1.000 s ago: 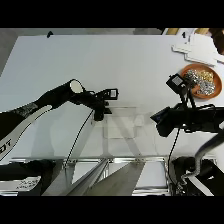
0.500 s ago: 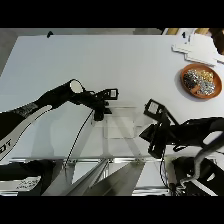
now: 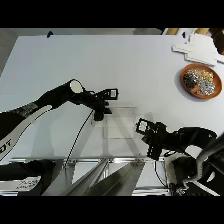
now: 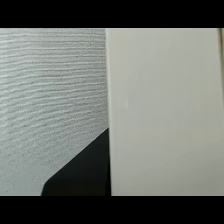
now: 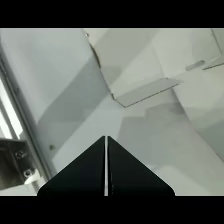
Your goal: Fold the box and place the chain.
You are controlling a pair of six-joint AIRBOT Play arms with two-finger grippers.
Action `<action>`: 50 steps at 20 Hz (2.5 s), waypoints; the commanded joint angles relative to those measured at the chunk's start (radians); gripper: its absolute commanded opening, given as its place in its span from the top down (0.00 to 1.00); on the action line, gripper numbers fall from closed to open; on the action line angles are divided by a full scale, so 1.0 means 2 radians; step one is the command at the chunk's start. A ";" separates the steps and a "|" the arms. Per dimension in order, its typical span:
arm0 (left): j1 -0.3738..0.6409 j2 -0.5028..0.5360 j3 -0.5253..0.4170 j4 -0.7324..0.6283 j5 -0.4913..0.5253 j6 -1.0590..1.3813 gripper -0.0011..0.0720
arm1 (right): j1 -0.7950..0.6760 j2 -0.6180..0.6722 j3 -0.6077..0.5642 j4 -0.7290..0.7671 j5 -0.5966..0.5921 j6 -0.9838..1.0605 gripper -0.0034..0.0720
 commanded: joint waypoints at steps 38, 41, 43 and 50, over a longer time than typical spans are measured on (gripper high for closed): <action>0.000 0.000 0.000 0.000 0.000 0.000 0.97 | 0.106 0.026 -0.098 -0.097 -0.206 -0.080 0.24; 0.000 0.000 0.000 0.000 0.000 0.000 0.97 | 0.106 0.026 -0.098 -0.097 -0.198 -0.080 0.24; 0.000 0.000 0.000 0.000 0.000 0.000 0.97 | 0.106 0.026 -0.101 -0.098 -0.195 -0.080 0.24; 0.000 0.000 0.000 0.000 0.000 0.000 0.97 | 0.158 0.026 -0.117 -0.112 -0.205 -0.084 0.24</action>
